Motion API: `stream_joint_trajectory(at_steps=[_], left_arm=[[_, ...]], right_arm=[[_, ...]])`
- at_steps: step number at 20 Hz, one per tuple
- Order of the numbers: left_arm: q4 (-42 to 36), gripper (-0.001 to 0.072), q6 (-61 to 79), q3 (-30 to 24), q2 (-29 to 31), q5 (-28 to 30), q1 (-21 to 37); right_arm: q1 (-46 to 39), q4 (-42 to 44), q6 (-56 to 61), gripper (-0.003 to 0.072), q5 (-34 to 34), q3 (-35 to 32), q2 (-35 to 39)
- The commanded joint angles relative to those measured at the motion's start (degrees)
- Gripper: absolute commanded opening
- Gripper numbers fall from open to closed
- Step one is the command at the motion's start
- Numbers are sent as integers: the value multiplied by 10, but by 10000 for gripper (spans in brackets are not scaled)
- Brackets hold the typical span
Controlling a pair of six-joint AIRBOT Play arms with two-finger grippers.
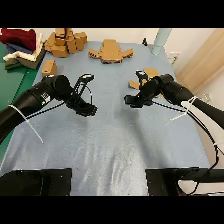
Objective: Fold the box.
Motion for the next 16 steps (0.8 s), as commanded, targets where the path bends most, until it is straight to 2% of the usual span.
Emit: stream_joint_trajectory(at_steps=[1, 9, 14, 16], left_arm=[[0, 11, 0, 0, 0, 0, 0], [0, 11, 0, 0, 0, 0, 0], [0, 10, 0, 0, 0, 0, 0], [0, 11, 0, 0, 0, 0, 0]], right_arm=[[0, 0, 0, 6, 0, 1, 0], [0, 1, 0, 6, 0, 1, 0], [0, 4, 8, 6, 25, 1, -2], [-14, -50, 8, 6, 64, 10, -2]])
